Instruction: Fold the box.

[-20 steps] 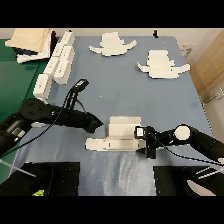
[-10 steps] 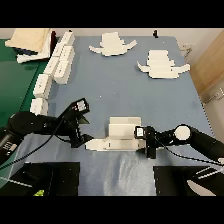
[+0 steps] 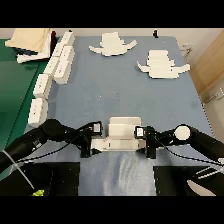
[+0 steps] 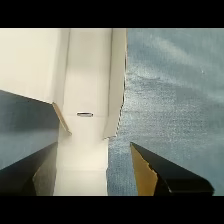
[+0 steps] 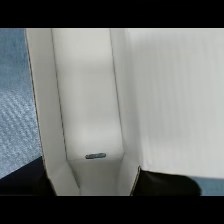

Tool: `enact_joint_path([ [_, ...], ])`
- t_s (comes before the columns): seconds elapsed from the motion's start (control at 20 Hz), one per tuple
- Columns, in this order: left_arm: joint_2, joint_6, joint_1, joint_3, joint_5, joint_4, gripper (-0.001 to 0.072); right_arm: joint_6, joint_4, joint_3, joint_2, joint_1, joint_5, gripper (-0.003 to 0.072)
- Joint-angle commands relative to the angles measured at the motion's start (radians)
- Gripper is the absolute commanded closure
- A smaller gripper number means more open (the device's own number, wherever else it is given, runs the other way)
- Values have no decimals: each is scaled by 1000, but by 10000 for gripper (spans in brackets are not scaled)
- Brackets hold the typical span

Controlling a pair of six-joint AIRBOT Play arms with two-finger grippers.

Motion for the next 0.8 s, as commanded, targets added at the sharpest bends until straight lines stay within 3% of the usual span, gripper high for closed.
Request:
enact_joint_path([
  [0.0, -76, 44, -42, -6, 87, -36, 17, 0, 0, 0, 0, 0, 0, 184],
  [0.25, -126, 62, -42, 22, 132, -92, 21, 0, 0, 0, 0, 0, 0, 184],
  [0.35, -149, 72, -53, 34, 136, -117, 249, 0, 0, 0, 0, 0, 0, 184],
  [0.45, -158, 78, -76, 37, 137, -129, 277, 0, 0, 0, 0, 0, 0, 184],
  [0.5, -158, 78, -82, 37, 135, -128, 408, 0, 0, 0, 0, 0, 0, 184],
  [0.55, -158, 78, -84, 38, 137, -129, 485, 0, 0, 0, 0, 0, 0, 184],
  [0.75, -158, 78, -85, 37, 137, -153, 486, 0, 0, 0, 0, 0, 0, 184],
])
